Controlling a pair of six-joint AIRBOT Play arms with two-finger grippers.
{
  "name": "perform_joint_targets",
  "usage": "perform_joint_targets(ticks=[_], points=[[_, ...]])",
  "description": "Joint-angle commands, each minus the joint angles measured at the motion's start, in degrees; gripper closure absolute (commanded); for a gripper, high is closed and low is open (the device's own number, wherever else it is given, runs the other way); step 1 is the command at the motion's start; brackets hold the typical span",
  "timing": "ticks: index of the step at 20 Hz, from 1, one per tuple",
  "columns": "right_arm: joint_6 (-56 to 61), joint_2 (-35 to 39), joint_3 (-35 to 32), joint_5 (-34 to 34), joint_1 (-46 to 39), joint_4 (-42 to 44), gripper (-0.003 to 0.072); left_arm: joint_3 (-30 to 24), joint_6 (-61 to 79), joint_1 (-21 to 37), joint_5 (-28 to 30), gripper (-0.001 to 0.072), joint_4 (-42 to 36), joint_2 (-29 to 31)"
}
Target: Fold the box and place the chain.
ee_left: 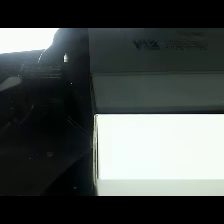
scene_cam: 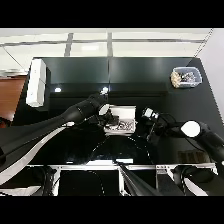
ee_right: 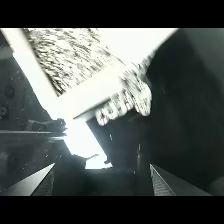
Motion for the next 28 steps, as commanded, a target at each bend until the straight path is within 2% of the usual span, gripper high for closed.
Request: perform_joint_targets(ticks=[1,5,13,23,25,28], points=[[-19.8,-6.4,0.3,-4.6,1.2,7.3,0.0002,0.0,0.0,0.0,0.0,0.068,0.0,0.0],[-29.0,-10.6,1.1,-8.9,1.2,15.4,0.0002,0.0,0.0,0.0,0.0,0.068,0.0,0.0],[-29.1,-12.5,2.0,-13.3,1.2,16.3,0.0003,0.0,0.0,0.0,0.0,0.068,0.0,0.0],[-29.0,-15.2,2.1,-13.3,1.2,17.4,0.0005,0.0,0.0,0.0,0.0,0.068,0.0,0.0],[-28.6,-15.3,2.1,-13.3,1.2,17.4,0.019,0.0,0.0,0.0,0.0,0.068,0.0,0.0],[-28.6,-15.3,2.1,-13.1,1.2,17.3,0.0206,0.0,0.0,0.0,0.0,0.068,0.0,0.0]])
